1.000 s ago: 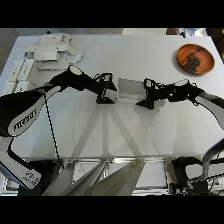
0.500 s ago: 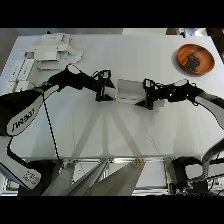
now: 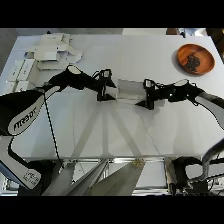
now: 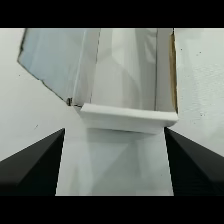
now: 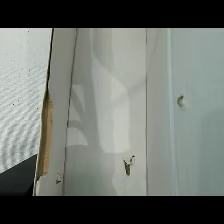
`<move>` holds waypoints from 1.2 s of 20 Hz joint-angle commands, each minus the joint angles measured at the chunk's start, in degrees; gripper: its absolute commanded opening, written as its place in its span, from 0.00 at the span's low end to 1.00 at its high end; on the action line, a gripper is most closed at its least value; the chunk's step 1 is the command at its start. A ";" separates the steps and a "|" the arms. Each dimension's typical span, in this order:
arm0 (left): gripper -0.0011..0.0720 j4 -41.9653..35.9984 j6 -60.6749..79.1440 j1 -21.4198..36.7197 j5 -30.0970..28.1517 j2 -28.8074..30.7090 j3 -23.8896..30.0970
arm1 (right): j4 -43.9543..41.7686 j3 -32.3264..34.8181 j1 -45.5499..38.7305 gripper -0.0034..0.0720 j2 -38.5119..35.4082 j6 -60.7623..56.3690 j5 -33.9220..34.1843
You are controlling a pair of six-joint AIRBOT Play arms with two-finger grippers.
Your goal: Fold the box and place the chain.
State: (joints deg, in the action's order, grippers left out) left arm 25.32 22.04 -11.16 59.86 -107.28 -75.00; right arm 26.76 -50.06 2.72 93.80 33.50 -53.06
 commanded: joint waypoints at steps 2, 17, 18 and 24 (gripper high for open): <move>1.00 -0.33 1.22 -0.90 1.01 -0.50 0.00 | -0.17 -0.04 0.02 0.71 0.00 -0.07 -0.13; 1.00 -1.31 6.54 -1.81 -0.04 -0.94 0.00 | -0.20 -0.04 0.02 0.71 0.00 -0.07 -0.11; 1.00 -1.36 6.56 -2.10 -0.04 -1.11 0.00 | -0.20 -0.04 0.02 0.71 0.00 -0.07 -0.13; 1.00 -1.14 7.54 -3.56 0.42 -1.95 -0.02 | -0.17 -0.04 0.02 0.71 0.00 -0.07 -0.13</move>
State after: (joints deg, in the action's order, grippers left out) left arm 24.10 29.28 -14.11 59.83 -108.99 -75.00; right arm 26.76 -50.04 2.74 93.80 33.58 -53.28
